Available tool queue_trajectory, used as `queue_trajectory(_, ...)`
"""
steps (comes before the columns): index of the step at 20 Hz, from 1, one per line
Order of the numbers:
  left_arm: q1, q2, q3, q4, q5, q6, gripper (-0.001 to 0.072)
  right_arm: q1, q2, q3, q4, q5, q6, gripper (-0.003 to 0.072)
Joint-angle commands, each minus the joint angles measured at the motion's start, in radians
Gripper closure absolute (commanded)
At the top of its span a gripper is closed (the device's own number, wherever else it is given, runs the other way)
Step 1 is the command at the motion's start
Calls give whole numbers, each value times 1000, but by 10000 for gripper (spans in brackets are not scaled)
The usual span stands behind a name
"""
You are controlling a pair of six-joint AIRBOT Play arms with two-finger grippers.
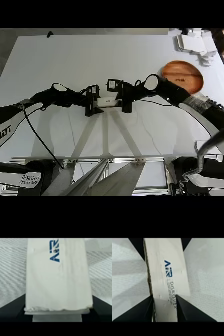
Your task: Fold the box and place the chain.
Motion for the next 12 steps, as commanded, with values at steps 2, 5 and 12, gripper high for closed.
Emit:
queue_trajectory(2,0,0,1,0,0,0,550,1,0,-41,-4,1,3,248)
queue_trajectory(5,0,0,1,0,-1,0,550,1,32,-41,2,-10,2,208)
queue_trajectory(12,0,0,1,0,0,0,550,0,100,-41,378,-61,124,457)
